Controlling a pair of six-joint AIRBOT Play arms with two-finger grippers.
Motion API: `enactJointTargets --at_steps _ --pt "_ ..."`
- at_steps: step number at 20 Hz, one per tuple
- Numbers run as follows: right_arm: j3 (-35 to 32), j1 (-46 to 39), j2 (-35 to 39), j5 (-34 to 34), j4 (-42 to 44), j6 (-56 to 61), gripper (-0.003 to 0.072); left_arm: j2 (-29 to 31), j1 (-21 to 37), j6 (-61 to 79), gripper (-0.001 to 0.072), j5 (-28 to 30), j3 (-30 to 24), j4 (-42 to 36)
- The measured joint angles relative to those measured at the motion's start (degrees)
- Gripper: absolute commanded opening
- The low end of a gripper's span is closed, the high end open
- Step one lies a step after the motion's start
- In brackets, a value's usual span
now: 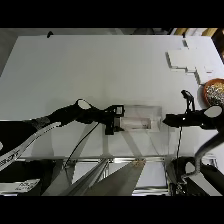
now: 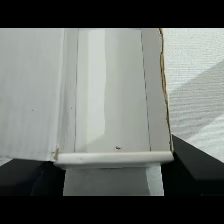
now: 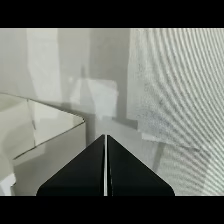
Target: Fold the box and place the chain.
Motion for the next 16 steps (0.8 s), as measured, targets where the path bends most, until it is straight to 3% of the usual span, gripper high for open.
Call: enactJointTargets --at_steps 9,12,16 --pt "-0.39 2.95 -2.58 1.90 -0.13 -0.52 0.0018 0.00 0.00 0.02 0.0312 0.00 0.00 0.00" --pt "-0.50 3.10 -1.40 4.46 3.23 -2.08 0.0117 0.00 0.00 0.00 0.0312 -0.02 0.00 0.02" --pt "-0.50 3.13 1.25 6.56 6.05 -2.93 0.0143 0.00 0.00 0.00 0.0312 -0.02 0.00 0.00"
